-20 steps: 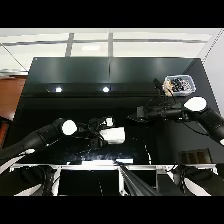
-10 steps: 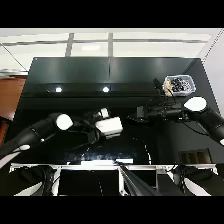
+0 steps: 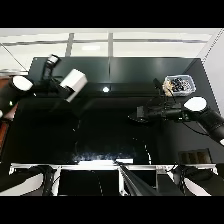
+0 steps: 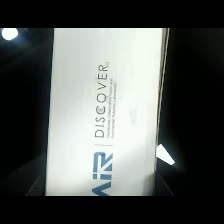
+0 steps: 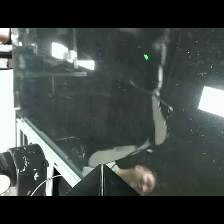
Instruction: Fold the box and place the chain.
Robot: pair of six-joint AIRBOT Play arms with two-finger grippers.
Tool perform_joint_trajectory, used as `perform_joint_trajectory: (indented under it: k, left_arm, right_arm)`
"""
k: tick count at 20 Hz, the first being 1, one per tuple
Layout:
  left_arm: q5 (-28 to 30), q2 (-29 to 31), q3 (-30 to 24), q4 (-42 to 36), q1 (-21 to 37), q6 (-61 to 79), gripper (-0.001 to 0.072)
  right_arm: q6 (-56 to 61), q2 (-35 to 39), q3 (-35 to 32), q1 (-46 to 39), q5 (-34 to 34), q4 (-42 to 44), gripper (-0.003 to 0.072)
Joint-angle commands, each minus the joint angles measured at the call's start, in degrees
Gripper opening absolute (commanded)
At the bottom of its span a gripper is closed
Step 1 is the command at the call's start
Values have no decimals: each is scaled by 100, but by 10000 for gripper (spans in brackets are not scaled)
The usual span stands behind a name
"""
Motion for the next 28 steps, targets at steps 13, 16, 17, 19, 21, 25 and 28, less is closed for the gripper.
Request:
perform_joint_trajectory:
  k: [13,16,17,19,21,25,28]
  left_arm:
    - [155,-2809,2470,929,1947,-1375,395]
    - [608,-2870,2503,927,1891,-1377,415]
    - [610,-2870,2522,933,1891,-1377,583]
    - [411,-2822,2645,933,1891,-1403,720]
    - [125,-2656,2850,979,1893,-1405,720]
    - [-662,-1965,3342,1228,1891,-1731,720]
    - [-1311,-1344,3606,798,1821,-2035,646]
  right_arm:
    - [-76,4,2,0,-330,2,24]
    - [-74,4,2,0,-326,2,24]
    - [-74,4,2,0,-326,2,24]
    - [-74,4,2,0,-326,2,24]
    - [-96,4,2,0,-326,0,24]
    - [-472,7,192,-188,-323,-74,24]
    - [-435,7,1241,-905,-105,-1215,24]
